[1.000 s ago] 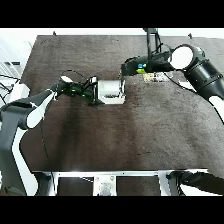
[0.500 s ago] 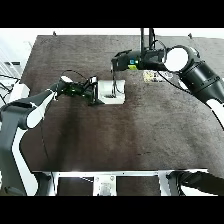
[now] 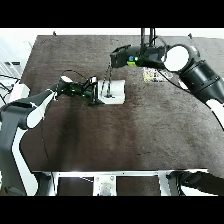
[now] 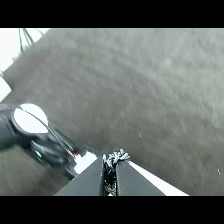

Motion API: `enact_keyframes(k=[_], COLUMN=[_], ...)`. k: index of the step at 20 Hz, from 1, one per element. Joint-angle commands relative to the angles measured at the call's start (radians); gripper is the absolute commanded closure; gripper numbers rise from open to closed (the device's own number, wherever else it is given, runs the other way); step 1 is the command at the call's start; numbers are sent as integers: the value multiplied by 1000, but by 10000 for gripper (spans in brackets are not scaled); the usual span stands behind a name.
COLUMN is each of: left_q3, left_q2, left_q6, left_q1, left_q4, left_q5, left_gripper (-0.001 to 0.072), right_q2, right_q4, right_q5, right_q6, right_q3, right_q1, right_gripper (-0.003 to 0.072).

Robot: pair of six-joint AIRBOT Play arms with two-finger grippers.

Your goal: Fold the box and place the chain.

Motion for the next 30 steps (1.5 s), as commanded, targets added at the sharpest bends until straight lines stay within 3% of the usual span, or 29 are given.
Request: enact_keyframes(k=[1, 7, 9, 11, 12, 22, 28, 29, 30], left_q3=[0, 0, 0, 0, 0, 0, 0, 0, 0], left_q2=[0, 0, 0, 0, 0, 0, 0, 0, 0], left_q6=[0, 0, 0, 0, 0, 0, 0, 0, 0], left_q1=[0, 0, 0, 0, 0, 0, 0, 0, 0], left_q4=[0, 0, 0, 0, 0, 0, 0, 0, 0], left_q5=[0, 0, 0, 0, 0, 0, 0, 0, 0], left_gripper=[431, 431, 431, 431, 431, 431, 431, 431, 431], right_q2=[-12, -142, -166, -153, -144, -78, -106, -118, -127], right_q4=[-15, -12, -13, -16, -19, -31, -31, -31, -31], right_q5=[-10, -216, -220, -218, -225, -235, -192, -190, -190], right_q6=[-1, -2, -2, -4, -4, -5, -5, -5, -5], right_q3=[-106, -355, -358, -350, -344, -217, -257, -266, -273], right_q1=[1, 1, -6, -14, -19, -32, -33, -35, -35], right_gripper=[685, 685, 683, 573, 680, 686, 682, 607, 478])
